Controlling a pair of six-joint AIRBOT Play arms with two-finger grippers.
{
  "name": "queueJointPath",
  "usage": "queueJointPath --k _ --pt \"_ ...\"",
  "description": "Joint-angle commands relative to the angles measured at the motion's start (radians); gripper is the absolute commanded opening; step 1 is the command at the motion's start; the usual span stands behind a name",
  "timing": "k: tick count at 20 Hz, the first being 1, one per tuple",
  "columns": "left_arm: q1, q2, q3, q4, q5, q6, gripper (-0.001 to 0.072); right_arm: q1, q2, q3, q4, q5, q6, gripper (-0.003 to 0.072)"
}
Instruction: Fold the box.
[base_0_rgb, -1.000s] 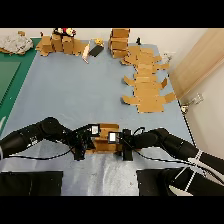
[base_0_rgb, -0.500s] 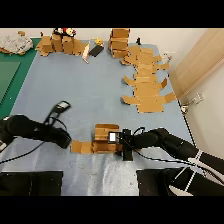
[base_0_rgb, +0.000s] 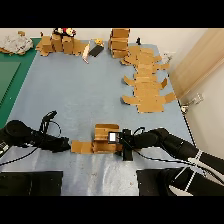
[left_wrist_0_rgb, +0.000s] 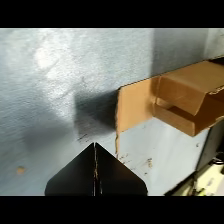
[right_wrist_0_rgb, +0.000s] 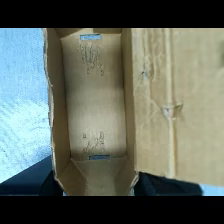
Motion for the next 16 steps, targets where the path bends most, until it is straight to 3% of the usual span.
queueJointPath --k 1,5,11,16 --pt "0.008 -0.06 -0.014 -0.099 0.023 0.066 0.001 0.001 0.0 0.0 0.0 0.0 0.0 0.0511" --pt "0.004 -0.112 -0.014 -0.106 0.043 0.097 0.001 0.001 0.0 0.0 0.0 0.0 0.0 0.0511" --pt "-0.119 -0.167 -0.014 -0.202 0.143 0.148 0.001 0.001 0.0 0.0 0.0 0.0 0.0 0.0511" --pt "-0.173 -0.167 -0.014 -0.255 0.162 0.157 0.001 0.001 0.0 0.0 0.0 0.0 0.0 0.051"
